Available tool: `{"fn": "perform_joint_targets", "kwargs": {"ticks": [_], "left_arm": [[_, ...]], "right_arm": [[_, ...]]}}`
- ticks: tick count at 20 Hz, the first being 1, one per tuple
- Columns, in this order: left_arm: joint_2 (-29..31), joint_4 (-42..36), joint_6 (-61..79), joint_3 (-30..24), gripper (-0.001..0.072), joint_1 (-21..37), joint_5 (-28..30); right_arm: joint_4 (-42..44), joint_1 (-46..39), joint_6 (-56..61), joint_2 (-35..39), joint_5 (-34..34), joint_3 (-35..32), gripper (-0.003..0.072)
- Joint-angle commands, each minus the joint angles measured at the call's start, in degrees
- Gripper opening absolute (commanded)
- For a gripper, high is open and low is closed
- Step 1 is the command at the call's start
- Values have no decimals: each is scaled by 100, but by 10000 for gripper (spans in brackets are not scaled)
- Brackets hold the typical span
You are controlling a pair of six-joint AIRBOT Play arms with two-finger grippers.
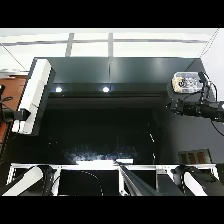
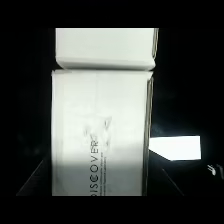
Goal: Fold the box and place the chain.
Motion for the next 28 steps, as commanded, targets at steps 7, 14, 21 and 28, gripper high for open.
{"fn": "perform_joint_targets", "kwargs": {"ticks": [7,14,21,28], "left_arm": [[1493,-1580,-175,1121,537,-529,-813],[3119,-1687,-929,-181,27,-2782,-975],[3738,-1663,-1338,-925,31,-3080,-278],[3729,-1663,-1338,-927,32,-3084,-275]], "right_arm": [[-1128,59,-260,4,476,1679,13],[-2487,297,337,1220,-1034,225,9],[-2597,299,332,1314,-1499,-389,15],[-2597,302,332,1314,-1499,-389,16]]}}
